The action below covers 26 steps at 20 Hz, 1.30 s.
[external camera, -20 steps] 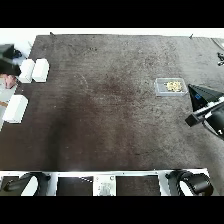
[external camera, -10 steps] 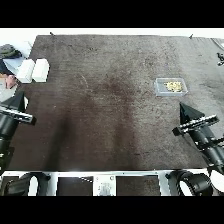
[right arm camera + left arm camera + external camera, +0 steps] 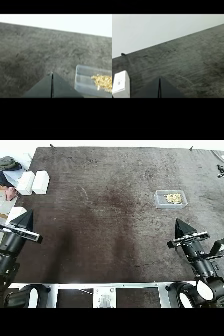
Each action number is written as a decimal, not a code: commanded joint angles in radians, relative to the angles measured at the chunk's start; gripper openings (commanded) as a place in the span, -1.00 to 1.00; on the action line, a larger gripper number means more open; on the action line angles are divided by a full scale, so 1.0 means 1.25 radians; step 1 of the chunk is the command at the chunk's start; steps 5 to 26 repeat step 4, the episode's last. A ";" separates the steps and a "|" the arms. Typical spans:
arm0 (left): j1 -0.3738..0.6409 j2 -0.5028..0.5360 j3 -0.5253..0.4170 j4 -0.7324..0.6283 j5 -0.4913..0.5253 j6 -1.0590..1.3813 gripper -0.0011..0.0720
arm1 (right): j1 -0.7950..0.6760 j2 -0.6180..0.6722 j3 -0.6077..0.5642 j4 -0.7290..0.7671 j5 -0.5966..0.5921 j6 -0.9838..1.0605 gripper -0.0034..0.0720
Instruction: Fold the box and place the chain.
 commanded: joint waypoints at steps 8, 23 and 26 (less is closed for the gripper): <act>0.001 0.001 -0.002 -0.001 -0.021 0.000 -0.94 | 0.000 0.000 -0.006 0.000 -0.255 0.001 -0.95; 0.001 0.001 -0.002 -0.001 -0.021 0.000 -0.94 | 0.000 0.000 -0.006 0.000 -0.255 0.001 -0.95; 0.001 0.001 -0.002 -0.001 -0.021 0.000 -0.94 | 0.000 0.000 -0.006 0.000 -0.255 0.001 -0.95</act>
